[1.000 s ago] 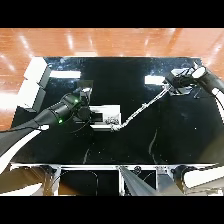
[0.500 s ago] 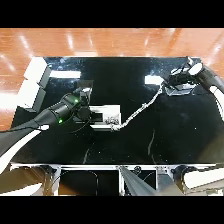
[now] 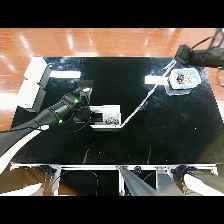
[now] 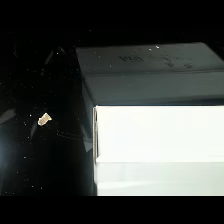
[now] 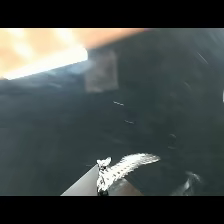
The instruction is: Fold the box and place the chain.
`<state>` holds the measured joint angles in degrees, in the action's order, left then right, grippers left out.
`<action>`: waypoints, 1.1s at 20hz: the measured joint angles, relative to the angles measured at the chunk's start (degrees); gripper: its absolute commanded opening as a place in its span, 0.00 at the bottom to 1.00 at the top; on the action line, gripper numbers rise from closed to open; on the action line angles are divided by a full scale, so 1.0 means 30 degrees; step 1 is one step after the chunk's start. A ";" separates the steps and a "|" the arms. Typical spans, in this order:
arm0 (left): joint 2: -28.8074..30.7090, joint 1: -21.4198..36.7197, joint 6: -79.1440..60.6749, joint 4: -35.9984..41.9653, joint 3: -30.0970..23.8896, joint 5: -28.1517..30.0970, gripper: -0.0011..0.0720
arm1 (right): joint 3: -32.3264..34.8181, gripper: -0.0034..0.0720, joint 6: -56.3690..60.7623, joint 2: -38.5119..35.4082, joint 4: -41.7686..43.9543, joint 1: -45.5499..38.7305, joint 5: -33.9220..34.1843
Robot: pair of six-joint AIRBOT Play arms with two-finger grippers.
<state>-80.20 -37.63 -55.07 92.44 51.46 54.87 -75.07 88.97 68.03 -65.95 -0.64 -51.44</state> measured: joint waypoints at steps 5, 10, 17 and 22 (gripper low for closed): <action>0.0000 0.0000 0.0000 0.0022 0.0000 0.0000 0.04 | -0.0007 0.08 -0.0561 -0.4539 0.0189 0.3067 -0.1341; 0.0000 0.0000 0.0000 0.0058 0.0000 0.0007 0.04 | -0.0481 0.08 -0.0918 -0.6499 0.1508 0.6397 -0.0852; 0.0000 0.0000 0.0000 0.0066 0.0000 0.0015 0.04 | -0.1647 0.08 -0.1880 -0.6951 0.3752 1.0717 0.3213; 0.0000 0.0007 0.0000 0.0073 0.0000 0.0022 0.04 | -0.1843 0.08 -0.2149 -0.6579 0.4335 1.2495 0.6207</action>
